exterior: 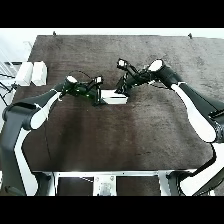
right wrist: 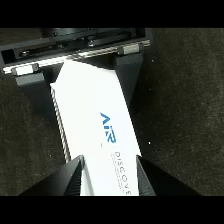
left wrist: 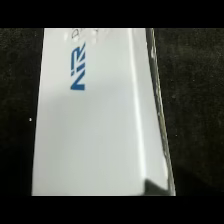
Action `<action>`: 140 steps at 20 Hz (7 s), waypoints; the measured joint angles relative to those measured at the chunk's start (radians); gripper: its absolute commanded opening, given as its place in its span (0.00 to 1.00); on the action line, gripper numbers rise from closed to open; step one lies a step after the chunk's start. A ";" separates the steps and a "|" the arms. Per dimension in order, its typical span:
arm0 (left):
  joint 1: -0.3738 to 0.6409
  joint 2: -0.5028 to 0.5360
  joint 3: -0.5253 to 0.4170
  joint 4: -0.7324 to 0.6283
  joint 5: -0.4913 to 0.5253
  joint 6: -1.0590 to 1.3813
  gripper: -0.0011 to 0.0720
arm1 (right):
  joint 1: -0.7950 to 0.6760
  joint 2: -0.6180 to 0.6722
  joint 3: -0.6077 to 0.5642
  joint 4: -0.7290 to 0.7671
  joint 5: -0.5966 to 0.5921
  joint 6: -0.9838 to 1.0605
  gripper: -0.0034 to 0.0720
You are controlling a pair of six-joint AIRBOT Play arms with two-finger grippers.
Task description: Fold the box and place the chain.
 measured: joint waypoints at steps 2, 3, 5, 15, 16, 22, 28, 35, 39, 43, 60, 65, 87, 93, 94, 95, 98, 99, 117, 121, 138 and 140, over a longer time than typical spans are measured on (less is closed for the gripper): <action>0.000 0.000 0.000 0.000 0.000 0.000 0.66 | 0.003 0.000 -0.002 0.000 -0.003 0.000 0.52; 0.000 0.000 0.000 0.000 0.000 0.000 0.66 | 0.005 0.000 -0.004 0.000 -0.006 0.000 0.52; 0.000 0.000 0.000 0.000 0.000 0.001 0.66 | 0.010 -0.001 -0.013 -0.001 -0.010 0.000 0.51; 0.000 0.000 0.000 0.001 -0.001 0.004 0.66 | 0.016 0.000 -0.080 0.013 -0.032 -0.010 0.44; 0.000 0.000 0.000 0.001 -0.002 0.004 0.66 | 0.014 0.001 -0.091 0.019 -0.032 -0.018 0.44; -0.001 0.000 0.000 0.003 -0.009 0.004 0.66 | -0.007 -0.002 -0.120 0.109 0.003 -0.082 0.66; -0.002 0.000 -0.001 0.002 -0.012 0.004 0.66 | -0.035 -0.002 -0.123 0.186 0.037 -0.134 0.65; -0.002 0.000 -0.001 0.000 -0.004 0.003 0.66 | -0.060 -0.009 -0.133 0.291 0.060 -0.175 0.06; -0.002 0.000 -0.001 0.001 -0.002 0.004 0.66 | -0.050 -0.051 -0.140 0.261 0.066 -0.108 0.06; -0.001 0.000 -0.001 0.002 -0.003 0.005 0.66 | -0.036 -0.077 -0.137 0.201 0.066 -0.047 0.06; 0.000 0.000 -0.001 0.000 -0.002 0.000 0.66 | -0.146 0.623 -0.468 0.247 -0.072 0.150 0.06; 0.000 0.000 -0.001 0.000 -0.002 0.001 0.66 | -0.199 1.112 -0.965 0.253 -0.532 0.193 0.06; 0.000 0.006 -0.001 -0.031 -0.030 -0.013 0.03 | -0.250 1.611 -1.566 0.247 -0.949 0.207 0.06; 0.048 0.139 -0.004 -0.076 0.002 -0.186 0.03 | -0.251 1.611 -1.568 0.246 -0.951 0.207 0.06; 0.066 0.180 -0.014 -0.077 0.030 -0.228 0.03 | -0.251 1.611 -1.568 0.246 -0.951 0.207 0.06; 0.083 0.222 -0.033 -0.076 0.060 -0.268 0.03 | -0.251 1.611 -1.568 0.246 -0.951 0.207 0.06; 0.149 0.389 -0.154 -0.047 0.195 -0.386 0.03 | -0.251 1.611 -1.568 0.246 -0.951 0.207 0.06; 0.173 0.451 -0.210 -0.033 0.241 -0.417 0.03 | -0.251 1.611 -1.568 0.246 -0.951 0.207 0.06; 0.957 0.948 -0.903 0.147 0.369 -0.507 0.03 | -0.251 1.611 -1.568 0.246 -0.951 0.207 0.06; 1.091 0.930 -0.927 0.156 0.382 -0.441 0.03 | -0.251 1.611 -1.568 0.246 -0.951 0.207 0.06; 1.165 0.751 -0.935 0.191 0.515 -0.263 1.00 | -0.251 1.611 -1.568 0.246 -0.951 0.207 0.06; 1.165 0.751 -0.936 0.192 0.515 -0.257 1.00 | -0.251 1.611 -1.568 0.246 -0.951 0.207 0.06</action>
